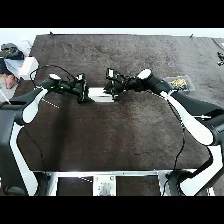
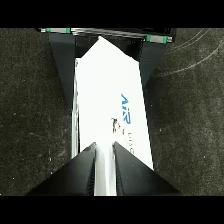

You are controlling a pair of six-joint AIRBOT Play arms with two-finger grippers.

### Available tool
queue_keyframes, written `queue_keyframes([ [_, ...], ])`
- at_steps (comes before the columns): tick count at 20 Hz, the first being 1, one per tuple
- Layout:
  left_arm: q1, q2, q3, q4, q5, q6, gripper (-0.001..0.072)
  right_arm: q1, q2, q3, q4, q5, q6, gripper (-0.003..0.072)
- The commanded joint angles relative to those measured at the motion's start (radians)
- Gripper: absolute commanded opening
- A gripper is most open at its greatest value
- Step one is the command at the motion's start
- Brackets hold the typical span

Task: Fold the box and place the chain.

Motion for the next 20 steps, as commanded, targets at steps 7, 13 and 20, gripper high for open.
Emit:
queue_keyframes([
  [7, 0.0, 0.0, 0.0, -0.001, 0.001, 0.0, 0.0406, 0.002, 0.007, 0.0, -0.006, -0.039, 0.031, 0.0169],
  [13, 0.0, 0.0, 0.0, -0.001, 0.001, 0.0, 0.0406, 0.005, 0.013, 0.0, -0.008, -0.062, 0.03, 0.017],
  [20, 0.0, 0.0, 0.0, -0.001, 0.001, 0.0, 0.0405, 0.04, 0.01, -0.001, -0.104, -0.073, 0.055, 0.0169],
])
